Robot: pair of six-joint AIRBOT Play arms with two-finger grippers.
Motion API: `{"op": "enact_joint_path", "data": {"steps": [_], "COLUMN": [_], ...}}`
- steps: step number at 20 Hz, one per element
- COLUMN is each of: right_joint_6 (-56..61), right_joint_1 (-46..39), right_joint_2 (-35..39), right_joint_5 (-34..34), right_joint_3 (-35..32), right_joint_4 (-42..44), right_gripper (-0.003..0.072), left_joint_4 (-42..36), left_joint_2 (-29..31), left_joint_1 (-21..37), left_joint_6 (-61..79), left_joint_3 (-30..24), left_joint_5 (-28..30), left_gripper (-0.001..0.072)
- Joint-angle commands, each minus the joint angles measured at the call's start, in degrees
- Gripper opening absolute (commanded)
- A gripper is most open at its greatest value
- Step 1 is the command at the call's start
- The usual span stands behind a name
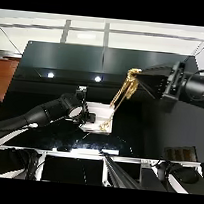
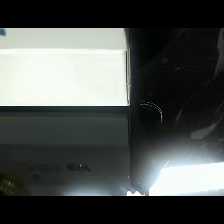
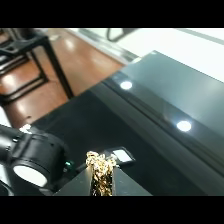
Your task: Fold the box and place the chain.
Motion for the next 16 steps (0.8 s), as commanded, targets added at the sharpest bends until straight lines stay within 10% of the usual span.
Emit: {"op": "enact_joint_path", "data": {"steps": [1, 16], "right_joint_6": [2.80, 4.22], "right_joint_1": [-3.10, 4.42], "right_joint_2": [1.86, 0.59], "right_joint_5": [4.55, 3.39], "right_joint_3": [0.11, -0.15], "right_joint_4": [-1.73, 8.87], "right_gripper": [0.0020, 0.0020], "left_joint_4": [0.02, 0.02], "left_joint_2": [0.00, 0.00], "left_joint_1": [0.04, 0.02], "left_joint_6": [0.02, 0.02], "left_joint_3": [-0.02, -0.02], "left_joint_5": [0.00, 0.09], "left_gripper": [0.0027, 0.0027]}}
